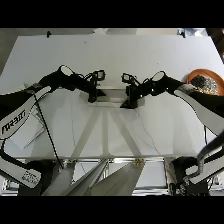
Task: Fold the box and place the chain.
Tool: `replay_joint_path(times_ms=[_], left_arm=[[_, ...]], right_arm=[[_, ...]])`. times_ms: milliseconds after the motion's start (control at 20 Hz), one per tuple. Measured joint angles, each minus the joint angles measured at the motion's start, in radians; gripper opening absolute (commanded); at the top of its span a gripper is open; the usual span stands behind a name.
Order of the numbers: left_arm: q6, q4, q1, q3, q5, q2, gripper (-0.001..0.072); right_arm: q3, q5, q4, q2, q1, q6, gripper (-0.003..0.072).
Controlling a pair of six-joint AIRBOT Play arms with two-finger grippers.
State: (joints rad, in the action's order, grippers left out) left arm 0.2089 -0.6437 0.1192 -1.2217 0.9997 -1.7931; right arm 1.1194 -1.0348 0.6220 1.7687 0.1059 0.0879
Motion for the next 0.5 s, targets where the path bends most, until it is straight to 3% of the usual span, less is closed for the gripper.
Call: replay_joint_path(times_ms=[350, 450, 500], left_arm=[[0.0, 0.0, 0.0, 0.0, 0.0, 0.0, 0.0012], [0.0, 0.0, 0.0, 0.0, 0.0, 0.0, 0.0012], [0.0, 0.0, 0.0, 0.0, 0.0, 0.0, 0.0012]], right_arm=[[0.0, 0.002, 0.004, 0.0, 0.0, 0.0, 0.0677], [0.0, 0.006, 0.003, 0.0, 0.0, 0.0, 0.0535], [0.0, 0.013, 0.003, 0.0, 0.0, -0.001, 0.05]])
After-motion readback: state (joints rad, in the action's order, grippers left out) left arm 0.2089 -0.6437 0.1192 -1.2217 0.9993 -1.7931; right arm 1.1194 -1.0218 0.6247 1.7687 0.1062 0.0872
